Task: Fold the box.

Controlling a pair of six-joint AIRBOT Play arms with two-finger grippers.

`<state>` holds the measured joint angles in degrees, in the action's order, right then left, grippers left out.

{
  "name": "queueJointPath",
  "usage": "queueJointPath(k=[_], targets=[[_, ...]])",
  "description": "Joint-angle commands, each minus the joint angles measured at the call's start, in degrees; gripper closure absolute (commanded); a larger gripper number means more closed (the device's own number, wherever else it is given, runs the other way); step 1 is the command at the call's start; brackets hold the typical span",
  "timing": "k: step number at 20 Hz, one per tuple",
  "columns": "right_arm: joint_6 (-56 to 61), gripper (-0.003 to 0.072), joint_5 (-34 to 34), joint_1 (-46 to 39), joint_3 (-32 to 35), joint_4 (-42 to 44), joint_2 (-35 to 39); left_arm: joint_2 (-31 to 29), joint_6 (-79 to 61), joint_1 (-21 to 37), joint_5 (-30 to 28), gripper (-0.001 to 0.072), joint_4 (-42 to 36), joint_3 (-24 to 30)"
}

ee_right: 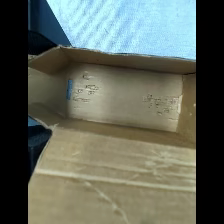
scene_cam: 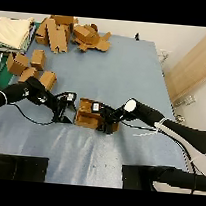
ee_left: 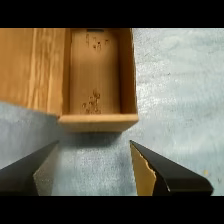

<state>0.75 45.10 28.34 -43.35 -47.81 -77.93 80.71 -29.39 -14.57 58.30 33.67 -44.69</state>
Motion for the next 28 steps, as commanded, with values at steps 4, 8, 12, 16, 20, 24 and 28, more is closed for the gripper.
queueJointPath(k=[4, 8, 12, 16, 20, 24, 28], targets=[[0.02, 0.0136, -0.11, 0.0, -0.02, 0.0, 0.04, 0.02, 2.43, -3.67, -4.76, 0.0021, 0.2, 0.04], [0.02, 0.0136, -0.11, 0.0, -0.02, 0.0, 0.04, 0.02, 2.4, -3.69, -3.65, 0.0021, 0.13, 0.04], [0.02, 0.0136, -0.11, 0.0, -0.02, 0.02, 0.04, 0.02, 2.4, -4.52, -3.74, 0.0022, 0.02, 0.04], [0.02, 0.0137, -0.09, 0.0, -0.02, 0.02, 0.04, 0.04, 2.43, -6.51, -4.0, 0.0021, -0.02, 0.04], [0.02, 0.0136, -0.11, 0.0, -0.02, 0.02, 0.04, 0.04, 5.18, -6.54, -4.37, 0.0022, 0.57, 0.07], [0.02, 0.0136, -0.11, 0.0, -0.02, 0.0, 0.04, 0.17, 5.46, -6.54, -4.33, 0.0022, 1.16, 0.63], [0.02, 0.0136, -0.11, 0.0, -0.02, 0.0, 0.04, 0.72, 6.19, -6.54, -4.44, 0.0022, 1.7, 1.05]])
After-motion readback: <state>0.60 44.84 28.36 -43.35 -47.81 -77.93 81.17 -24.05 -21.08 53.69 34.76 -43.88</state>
